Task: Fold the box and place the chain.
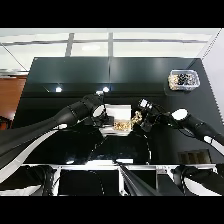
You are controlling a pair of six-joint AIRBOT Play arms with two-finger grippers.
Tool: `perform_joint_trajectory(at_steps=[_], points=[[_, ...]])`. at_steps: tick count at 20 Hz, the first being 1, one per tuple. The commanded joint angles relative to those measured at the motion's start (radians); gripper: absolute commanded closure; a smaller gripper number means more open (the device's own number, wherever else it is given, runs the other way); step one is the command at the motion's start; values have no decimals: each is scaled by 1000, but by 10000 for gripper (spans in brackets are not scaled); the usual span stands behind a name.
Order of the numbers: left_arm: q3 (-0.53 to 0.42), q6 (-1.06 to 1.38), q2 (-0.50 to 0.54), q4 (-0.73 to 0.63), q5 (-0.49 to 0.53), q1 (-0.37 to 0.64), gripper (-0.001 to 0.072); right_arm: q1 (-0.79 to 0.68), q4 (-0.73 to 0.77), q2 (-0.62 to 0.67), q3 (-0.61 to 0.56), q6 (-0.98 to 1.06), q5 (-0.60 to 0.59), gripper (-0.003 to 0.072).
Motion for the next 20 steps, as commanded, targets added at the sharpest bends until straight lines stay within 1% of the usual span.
perform_joint_trajectory(at_steps=[1, 2, 3, 4, 5, 8, 10, 12, 13, 14, 16, 18, 20], points=[[0, 0, 0, 0, 0, 1, 684, 0, 18, -3, 1, 14, 10, 214], [0, 0, 0, 0, 0, 1, 683, 0, 11, -3, 1, 14, 5, 215], [0, 0, 0, 0, 0, 1, 683, 0, 11, -3, 1, 15, 5, 273], [0, 0, 0, 0, 0, 1, 684, 0, 11, -3, 1, 15, 15, 529], [0, 0, 0, 0, 0, 1, 684, 0, 11, -3, 1, 17, 23, 675], [0, 0, 0, 0, 0, 1, 684, -1, 10, 27, 1, 116, 31, 670], [0, 0, 0, 0, 0, 1, 683, -1, 1, 90, 1, 192, 32, 671], [0, 0, 0, 0, 0, 1, 683, -1, -64, 181, 6, 318, 35, 670], [0, 0, 0, 0, 0, 1, 684, -3, -116, 230, 17, 410, 56, 671], [0, 0, 0, 0, 0, 1, 684, -11, -167, 283, 39, 501, 108, 671], [0, 0, 0, 0, 0, 1, 683, -38, -215, 377, 99, 625, 237, 671], [0, 0, 0, 0, 0, 1, 684, -71, -214, 451, 190, 724, 369, 671], [0, 0, 0, 0, 0, 1, 684, -91, -211, 486, 307, 830, 507, 671]])
